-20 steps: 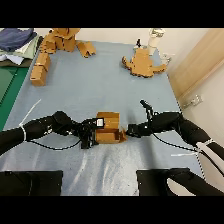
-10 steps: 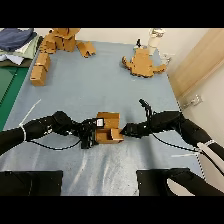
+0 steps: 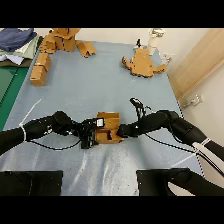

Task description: Fold the box.

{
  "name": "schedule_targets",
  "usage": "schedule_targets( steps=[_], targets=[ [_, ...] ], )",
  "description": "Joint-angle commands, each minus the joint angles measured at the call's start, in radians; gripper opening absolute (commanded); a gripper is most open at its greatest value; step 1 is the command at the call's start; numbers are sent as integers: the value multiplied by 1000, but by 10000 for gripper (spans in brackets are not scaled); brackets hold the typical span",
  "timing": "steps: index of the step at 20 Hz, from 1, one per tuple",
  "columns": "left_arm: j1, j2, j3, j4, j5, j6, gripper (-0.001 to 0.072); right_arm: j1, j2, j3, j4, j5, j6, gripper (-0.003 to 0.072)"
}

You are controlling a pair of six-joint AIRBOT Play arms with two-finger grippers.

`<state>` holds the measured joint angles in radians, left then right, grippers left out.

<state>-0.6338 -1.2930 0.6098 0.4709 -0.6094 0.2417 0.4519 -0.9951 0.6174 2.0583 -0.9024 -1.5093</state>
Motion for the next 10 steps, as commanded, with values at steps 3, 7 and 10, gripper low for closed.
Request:
schedule_targets(
  steps=[3,7,10],
  targets=[
    [0,0,0,0,0,0,336,139,-83,89,-219,-21,296,418],
    [0,0,0,0,0,0,336,230,-179,201,-415,-147,522,417],
    [0,0,0,0,0,0,336,274,-243,273,-439,-198,582,417]
  ],
)
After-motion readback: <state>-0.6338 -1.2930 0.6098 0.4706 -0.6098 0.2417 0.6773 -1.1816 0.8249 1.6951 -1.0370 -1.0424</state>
